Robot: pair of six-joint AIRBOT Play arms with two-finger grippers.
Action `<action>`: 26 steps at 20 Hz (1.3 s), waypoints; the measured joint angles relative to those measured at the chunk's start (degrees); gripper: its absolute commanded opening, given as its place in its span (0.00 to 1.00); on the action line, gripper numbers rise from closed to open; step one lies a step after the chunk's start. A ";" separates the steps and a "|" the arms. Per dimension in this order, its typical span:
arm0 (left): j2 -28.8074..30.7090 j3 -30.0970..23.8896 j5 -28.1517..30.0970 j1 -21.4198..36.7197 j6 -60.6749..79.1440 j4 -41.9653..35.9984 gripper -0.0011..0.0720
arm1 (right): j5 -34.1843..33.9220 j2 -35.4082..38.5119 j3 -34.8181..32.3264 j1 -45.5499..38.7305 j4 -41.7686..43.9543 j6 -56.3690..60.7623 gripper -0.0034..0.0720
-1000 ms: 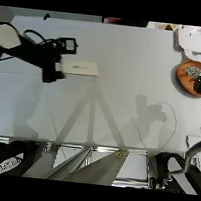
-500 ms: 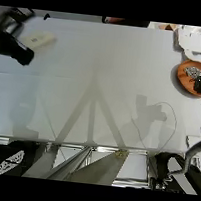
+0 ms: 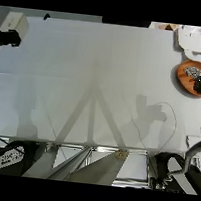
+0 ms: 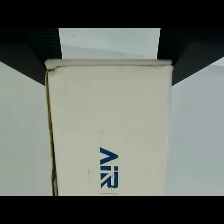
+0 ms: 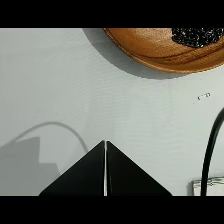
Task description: Fold the box and place the chain.
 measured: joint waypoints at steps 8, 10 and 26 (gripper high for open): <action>-16.61 0.00 11.50 -1.22 11.28 -11.19 0.24 | 0.00 0.00 0.00 0.00 0.02 0.00 0.06; -19.89 0.00 12.72 -1.57 12.17 -12.28 0.37 | 0.00 0.00 0.00 0.00 0.02 -0.02 0.06; -20.74 -0.02 0.96 -1.90 19.23 -12.02 0.98 | 0.00 0.00 0.00 0.00 0.02 -0.02 0.06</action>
